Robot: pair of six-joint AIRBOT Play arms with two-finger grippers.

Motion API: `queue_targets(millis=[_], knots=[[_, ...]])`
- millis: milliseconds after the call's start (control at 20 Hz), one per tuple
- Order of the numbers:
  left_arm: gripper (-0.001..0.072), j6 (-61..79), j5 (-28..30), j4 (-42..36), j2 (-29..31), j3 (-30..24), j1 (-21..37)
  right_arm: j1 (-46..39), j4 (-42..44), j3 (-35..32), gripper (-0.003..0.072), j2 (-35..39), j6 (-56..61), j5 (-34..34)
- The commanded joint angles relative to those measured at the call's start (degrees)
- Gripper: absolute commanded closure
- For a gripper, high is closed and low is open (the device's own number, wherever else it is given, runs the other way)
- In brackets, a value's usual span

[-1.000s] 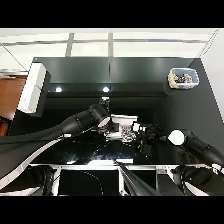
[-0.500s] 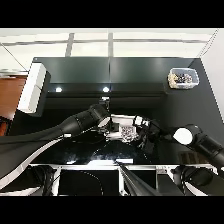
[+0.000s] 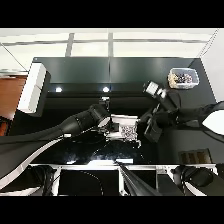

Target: Fold the box and place the chain.

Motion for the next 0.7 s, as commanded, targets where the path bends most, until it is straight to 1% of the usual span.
queue_targets(millis=[0,100,350,400,550,650], knots=[[0.0680,0.0,0.0,0.0,0.0,0.0,0.0,0.0,7.3,5.2,0.0670,0.2,2.5,-5.1],[0.0680,0.0,0.0,0.0,0.0,0.0,0.0,0.0,9.7,5.9,0.0670,0.2,2.5,-7.2],[0.0680,0.0,0.0,0.0,0.0,0.0,0.0,0.0,9.7,11.3,0.0670,0.2,2.5,-8.4],[0.0680,0.0,0.0,0.0,0.0,0.0,0.0,0.0,9.7,11.5,0.0670,0.2,2.6,-8.4],[0.0680,0.0,0.0,0.0,0.0,0.0,0.0,0.0,9.5,10.9,0.0670,-1.3,3.9,-3.7],[0.0680,0.0,0.0,0.0,0.0,0.0,0.0,0.2,9.5,8.8,0.0670,-2.5,3.9,0.1]])
